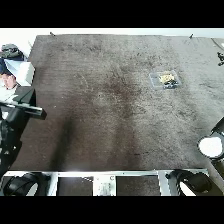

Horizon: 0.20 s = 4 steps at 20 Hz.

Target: Fold the box and place the chain.

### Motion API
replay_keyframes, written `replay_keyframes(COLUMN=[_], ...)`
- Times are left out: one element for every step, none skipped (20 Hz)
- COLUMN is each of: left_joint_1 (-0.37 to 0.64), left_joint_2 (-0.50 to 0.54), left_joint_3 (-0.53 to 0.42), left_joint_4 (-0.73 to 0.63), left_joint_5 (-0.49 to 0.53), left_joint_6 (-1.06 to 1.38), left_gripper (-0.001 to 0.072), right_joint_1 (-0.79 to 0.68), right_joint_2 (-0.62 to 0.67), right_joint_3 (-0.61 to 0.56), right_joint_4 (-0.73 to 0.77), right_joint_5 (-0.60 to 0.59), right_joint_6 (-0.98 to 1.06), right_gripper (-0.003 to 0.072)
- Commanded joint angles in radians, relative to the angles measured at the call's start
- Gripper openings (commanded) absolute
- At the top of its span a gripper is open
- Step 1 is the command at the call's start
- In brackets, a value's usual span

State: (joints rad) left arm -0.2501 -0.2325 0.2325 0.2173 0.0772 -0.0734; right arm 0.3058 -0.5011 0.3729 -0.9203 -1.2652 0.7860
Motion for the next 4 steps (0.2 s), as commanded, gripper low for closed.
replay_keyframes(left_joint_1=[-0.012,-0.012,-0.012,-0.012], left_joint_2=[0.053,0.052,0.052,0.053], left_joint_3=[-0.072,-0.077,-0.078,-0.078], left_joint_4=[0.003,0.003,0.003,0.003], left_joint_5=[0.018,0.018,0.018,0.021], left_joint_6=[-0.032,-0.032,-0.032,-0.031], left_gripper=[0.0006,0.0006,0.0006,0.0006], right_joint_1=[0.001,0.001,0.001,0.001], right_joint_2=[0.0,0.0,0.0,0.0], right_joint_3=[-0.001,-0.001,-0.001,-0.001], right_joint_4=[0.0,0.0,0.0,0.0], right_joint_5=[0.0,0.0,0.001,0.001], right_joint_6=[0.0,0.0,0.0,0.0], right_gripper=[0.001,0.001,0.001,0.001])
